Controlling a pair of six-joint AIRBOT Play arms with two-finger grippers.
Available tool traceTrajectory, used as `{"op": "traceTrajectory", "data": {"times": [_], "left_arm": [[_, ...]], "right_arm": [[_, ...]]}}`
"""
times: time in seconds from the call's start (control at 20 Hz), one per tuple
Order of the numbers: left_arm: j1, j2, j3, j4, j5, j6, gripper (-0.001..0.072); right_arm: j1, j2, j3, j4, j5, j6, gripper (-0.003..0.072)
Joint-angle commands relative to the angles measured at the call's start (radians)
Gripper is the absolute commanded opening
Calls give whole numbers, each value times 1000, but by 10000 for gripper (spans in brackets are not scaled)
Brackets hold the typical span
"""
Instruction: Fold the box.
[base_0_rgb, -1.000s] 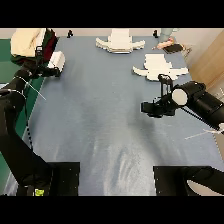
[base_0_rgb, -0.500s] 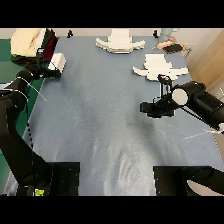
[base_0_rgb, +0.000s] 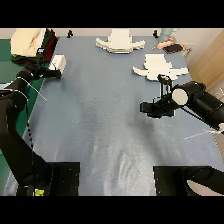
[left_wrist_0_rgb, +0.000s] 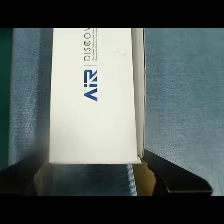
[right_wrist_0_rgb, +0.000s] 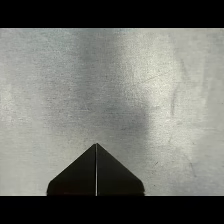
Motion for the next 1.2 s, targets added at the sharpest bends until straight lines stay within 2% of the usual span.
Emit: {"op": "traceTrajectory", "data": {"times": [0.0, 0.35, 0.4, 0.45, 0.5, 0.7, 0.8, 0.9, 0.95, 1.1, 1.15], "left_arm": [[13, 17, 2, 52, -75, -12, 701], [91, 174, 8, 214, -520, -151, 699], [99, 207, 10, 224, -577, -159, 658], [104, 238, 10, 224, -634, -177, 355], [105, 270, 11, 224, -689, -184, 15], [54, 394, 10, 163, -808, -199, 11], [-13, 453, -26, 130, -790, -244, 10], [-102, 537, -132, 116, -760, -277, 11], [-156, 595, -216, 117, -728, -290, 10], [-321, 806, -510, 121, -516, -353, 10], [-370, 863, -578, 137, -478, -373, 10]], "right_arm": [[0, 0, 1, 0, 0, 0, 5], [0, 0, 1, 1, -9, 0, 5], [0, -1, 1, 0, -10, 0, 5], [0, -2, 1, 0, -27, 0, 5], [0, -2, 1, 1, -54, 0, 5], [-1, -13, 10, 4, -193, -19, 5], [-18, -60, 54, 32, -195, -65, 5], [-37, -121, 107, 95, -191, -138, 5], [-44, -156, 141, 122, -179, -180, 5], [-49, -267, 258, 151, -109, -273, 5], [-49, -294, 290, 154, -97, -275, 5]]}}
